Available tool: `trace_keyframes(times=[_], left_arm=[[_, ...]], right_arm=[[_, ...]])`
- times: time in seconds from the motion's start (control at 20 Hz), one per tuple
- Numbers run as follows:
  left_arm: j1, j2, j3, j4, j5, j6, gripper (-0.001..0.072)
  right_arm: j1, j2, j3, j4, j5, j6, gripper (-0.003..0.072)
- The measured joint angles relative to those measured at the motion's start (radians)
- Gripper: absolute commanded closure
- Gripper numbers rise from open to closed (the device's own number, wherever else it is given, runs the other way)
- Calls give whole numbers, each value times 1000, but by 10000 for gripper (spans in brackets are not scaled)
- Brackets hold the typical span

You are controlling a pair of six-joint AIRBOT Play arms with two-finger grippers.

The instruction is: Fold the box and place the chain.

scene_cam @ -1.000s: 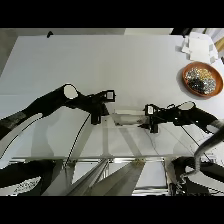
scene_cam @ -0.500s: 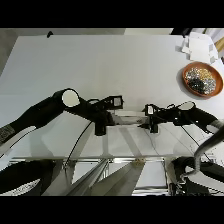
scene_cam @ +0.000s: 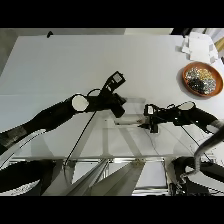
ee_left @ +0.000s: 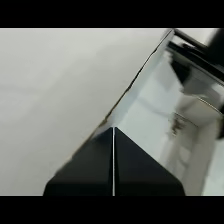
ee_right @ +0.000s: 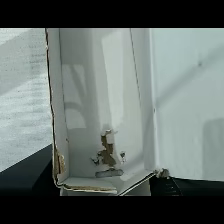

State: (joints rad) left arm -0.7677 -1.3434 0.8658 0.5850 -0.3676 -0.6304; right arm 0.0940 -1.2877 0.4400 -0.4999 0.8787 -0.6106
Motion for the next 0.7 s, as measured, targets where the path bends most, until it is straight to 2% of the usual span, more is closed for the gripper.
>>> trace_keyframes(times=[0.3,0.55,0.7], left_arm=[[-3,-93,0,-5,32,-83,708],[-7,-122,0,36,-23,-97,707],[3,-97,-1,66,-65,-86,707]], right_arm=[[0,0,0,0,0,0,269],[0,0,0,-1,1,0,269],[0,0,0,-1,2,-2,269]])
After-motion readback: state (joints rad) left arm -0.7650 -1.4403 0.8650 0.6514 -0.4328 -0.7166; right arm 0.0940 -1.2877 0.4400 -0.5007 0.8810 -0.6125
